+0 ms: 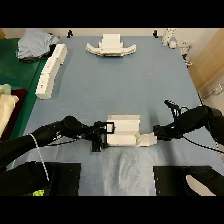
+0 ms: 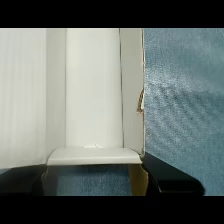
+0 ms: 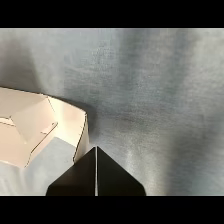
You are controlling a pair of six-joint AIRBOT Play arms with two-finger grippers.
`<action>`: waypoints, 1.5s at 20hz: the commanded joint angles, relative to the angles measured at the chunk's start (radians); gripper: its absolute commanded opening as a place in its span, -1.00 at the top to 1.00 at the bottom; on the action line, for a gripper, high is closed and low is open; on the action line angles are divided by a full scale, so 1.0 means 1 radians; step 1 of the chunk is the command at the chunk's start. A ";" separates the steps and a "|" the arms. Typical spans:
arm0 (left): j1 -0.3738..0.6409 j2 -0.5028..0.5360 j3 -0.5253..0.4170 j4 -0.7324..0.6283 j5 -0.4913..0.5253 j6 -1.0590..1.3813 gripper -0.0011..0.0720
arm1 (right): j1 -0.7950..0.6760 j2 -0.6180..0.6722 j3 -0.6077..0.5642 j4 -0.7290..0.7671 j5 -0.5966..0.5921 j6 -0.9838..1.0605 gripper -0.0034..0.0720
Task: Fold the box.
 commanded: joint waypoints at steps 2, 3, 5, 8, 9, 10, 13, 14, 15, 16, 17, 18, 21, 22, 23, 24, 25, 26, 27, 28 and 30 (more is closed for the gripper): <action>0.000 0.001 0.000 0.000 0.000 0.000 -0.34 | 0.000 -0.042 -0.024 0.022 0.042 -0.030 0.91; 0.000 0.001 0.000 0.000 0.000 0.000 -0.34 | 0.000 -0.062 -0.023 0.042 0.051 -0.051 0.91; 0.000 0.001 0.000 0.000 0.000 0.000 -0.34 | 0.000 -0.087 -0.023 0.101 0.061 -0.095 0.91; 0.000 0.001 0.000 0.000 0.000 0.000 -0.34 | 0.000 -0.088 -0.023 0.137 0.054 -0.116 0.91; 0.000 0.001 0.000 0.000 0.000 0.000 -0.34 | 0.000 -0.087 -0.023 0.149 0.040 -0.127 0.91; 0.000 0.001 0.000 0.000 0.000 0.000 -0.34 | 0.000 -0.084 -0.021 0.159 0.026 -0.133 0.91; 0.000 0.001 0.000 0.000 0.000 0.000 -0.34 | 0.000 -0.054 -0.006 0.159 -0.009 -0.130 0.91; 0.000 0.001 0.000 0.000 0.000 0.000 -0.34 | 0.000 -0.040 0.000 0.160 -0.017 -0.129 0.91; 0.000 0.001 0.000 0.000 0.000 0.000 -0.34 | 0.000 -0.025 0.006 0.161 -0.021 -0.129 0.91; 0.000 0.001 0.000 0.000 0.000 0.000 -0.34 | 0.000 -0.013 0.010 0.164 -0.026 -0.129 0.90; 0.000 0.001 0.000 0.000 0.000 0.000 -0.34 | 0.000 -0.003 0.011 0.172 -0.026 -0.129 0.66; 0.000 0.001 0.000 0.000 0.000 0.000 -0.34 | 0.004 0.001 0.011 0.182 -0.026 -0.129 0.38; 0.000 0.001 0.000 0.000 0.000 0.000 -0.34 | 0.027 -0.001 0.011 0.233 -0.025 -0.140 0.31; 0.000 0.001 0.000 0.000 0.000 0.000 -0.34 | 0.039 -0.001 0.011 0.253 -0.024 -0.156 0.20; 0.000 0.001 0.000 0.000 0.000 0.000 -0.34 | 0.054 -0.001 0.011 0.267 -0.021 -0.158 -0.11; 0.000 0.001 0.000 0.000 0.000 0.000 -0.34 | 0.069 -0.001 0.011 0.267 -0.011 -0.157 -0.13; 0.000 0.001 0.000 0.000 0.000 0.000 -0.34 | 0.081 -0.003 0.011 0.267 0.005 -0.157 -0.13; 0.000 0.001 0.000 0.000 0.000 0.000 -0.34 | 0.092 -0.006 0.011 0.273 0.021 -0.156 -0.13; 0.000 0.001 0.000 0.000 0.000 0.000 -0.34 | 0.105 -0.013 0.011 0.274 0.040 -0.156 -0.13; 0.000 0.001 0.000 0.000 0.000 0.000 -0.34 | 0.122 -0.023 0.011 0.275 0.058 -0.156 -0.14; 0.000 0.001 0.000 0.000 0.000 0.000 -0.34 | 0.167 -0.060 0.023 0.262 0.086 -0.133 -0.14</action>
